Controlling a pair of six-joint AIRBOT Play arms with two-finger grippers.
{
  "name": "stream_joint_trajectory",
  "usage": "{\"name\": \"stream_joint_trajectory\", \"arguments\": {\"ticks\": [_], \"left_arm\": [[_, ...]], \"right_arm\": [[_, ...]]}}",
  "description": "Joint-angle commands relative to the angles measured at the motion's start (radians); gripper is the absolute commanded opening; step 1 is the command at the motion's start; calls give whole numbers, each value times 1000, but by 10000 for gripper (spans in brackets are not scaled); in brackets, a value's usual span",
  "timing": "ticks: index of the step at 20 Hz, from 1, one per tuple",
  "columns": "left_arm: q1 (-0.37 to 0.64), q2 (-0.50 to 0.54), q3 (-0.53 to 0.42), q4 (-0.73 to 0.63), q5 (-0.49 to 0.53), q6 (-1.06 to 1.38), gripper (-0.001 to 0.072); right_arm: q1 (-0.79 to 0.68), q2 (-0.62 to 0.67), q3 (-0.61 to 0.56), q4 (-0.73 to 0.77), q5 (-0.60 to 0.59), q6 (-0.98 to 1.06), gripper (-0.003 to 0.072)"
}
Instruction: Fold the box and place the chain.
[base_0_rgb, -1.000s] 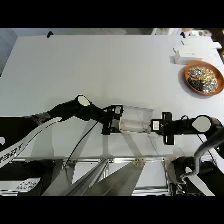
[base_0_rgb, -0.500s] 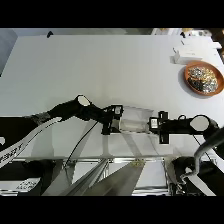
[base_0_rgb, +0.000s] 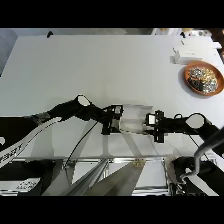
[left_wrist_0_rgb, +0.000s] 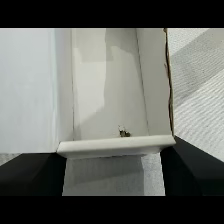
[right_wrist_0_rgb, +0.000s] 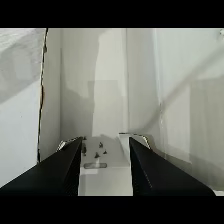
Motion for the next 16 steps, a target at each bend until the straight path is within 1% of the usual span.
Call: {"name": "stream_joint_trajectory", "arguments": {"ticks": [1, 2, 3, 4, 5, 6, 8, 10, 11, 13, 16], "left_arm": [[0, 0, 0, 0, 1, 1, 208], [0, 0, 0, 0, 1, 1, 208], [0, 0, 0, 0, 1, 1, 208], [0, 0, 0, 0, 1, 1, 208], [0, 0, 0, 0, 1, 1, 208], [0, 0, 0, 0, 1, 1, 208], [0, 0, 0, 0, 1, 1, 208], [0, 0, 0, 0, 1, 1, 208], [0, 0, 0, 0, 1, 1, 208], [0, 0, 0, 0, 1, 1, 208], [0, 0, 0, 0, 1, 1, 208]], "right_arm": [[1, -8, 0, 10, -11, 0, 349], [1, -8, 0, 10, -6, 11, 348], [1, -6, 0, 9, 4, 44, 330], [1, 0, 0, -4, 10, 103, 279], [1, 20, 0, -31, 15, 198, 154], [1, 51, 0, -68, 22, 301, 10], [0, 141, 12, -162, 50, 542, 15], [-43, 219, 63, -257, 135, 798, 15], [-87, 240, 99, -300, 194, 930, 15], [-196, 248, 153, -364, 278, 1133, 15], [-355, 247, 163, -399, 307, 1367, 15]]}}
